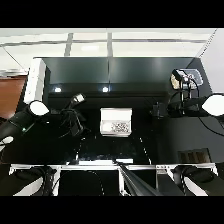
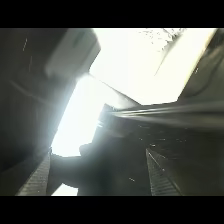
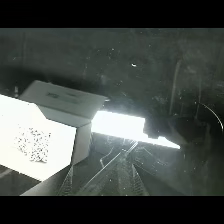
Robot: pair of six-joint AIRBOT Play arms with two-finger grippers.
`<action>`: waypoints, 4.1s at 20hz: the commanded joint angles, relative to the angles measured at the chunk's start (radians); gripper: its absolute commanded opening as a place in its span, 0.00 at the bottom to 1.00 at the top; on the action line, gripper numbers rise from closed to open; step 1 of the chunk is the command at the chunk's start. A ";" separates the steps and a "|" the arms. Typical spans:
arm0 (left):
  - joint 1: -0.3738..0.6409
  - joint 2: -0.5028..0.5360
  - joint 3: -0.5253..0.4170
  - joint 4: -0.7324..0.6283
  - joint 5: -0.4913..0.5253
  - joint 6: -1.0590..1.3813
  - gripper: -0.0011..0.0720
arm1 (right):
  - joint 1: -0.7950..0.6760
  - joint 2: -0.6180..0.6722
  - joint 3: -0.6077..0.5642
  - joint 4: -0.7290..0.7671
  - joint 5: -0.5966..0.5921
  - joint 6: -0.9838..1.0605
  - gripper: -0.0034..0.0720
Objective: Fold the box and place the chain.
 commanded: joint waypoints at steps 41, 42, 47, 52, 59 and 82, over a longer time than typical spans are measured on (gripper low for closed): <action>-0.246 -0.200 0.014 -0.300 0.210 0.630 0.64 | 0.072 -0.085 -0.018 0.061 -0.182 0.050 0.65; -0.246 -0.200 0.014 -0.300 0.210 0.630 0.64 | 0.073 -0.099 -0.018 0.102 -0.229 0.045 0.90; -0.246 -0.200 0.014 -0.300 0.210 0.630 0.64 | 0.087 -0.251 -0.018 0.293 -0.422 -0.097 0.95; -0.246 -0.200 0.014 -0.300 0.210 0.630 0.64 | 0.139 -0.306 0.006 0.337 -0.219 -0.758 0.94; -0.246 -0.200 0.014 -0.300 0.210 0.630 0.64 | 0.139 -0.256 0.069 0.255 0.016 -1.179 0.94; -0.246 -0.200 0.014 -0.300 0.210 0.630 0.64 | 0.186 -0.259 -0.040 0.343 -0.058 -1.307 0.35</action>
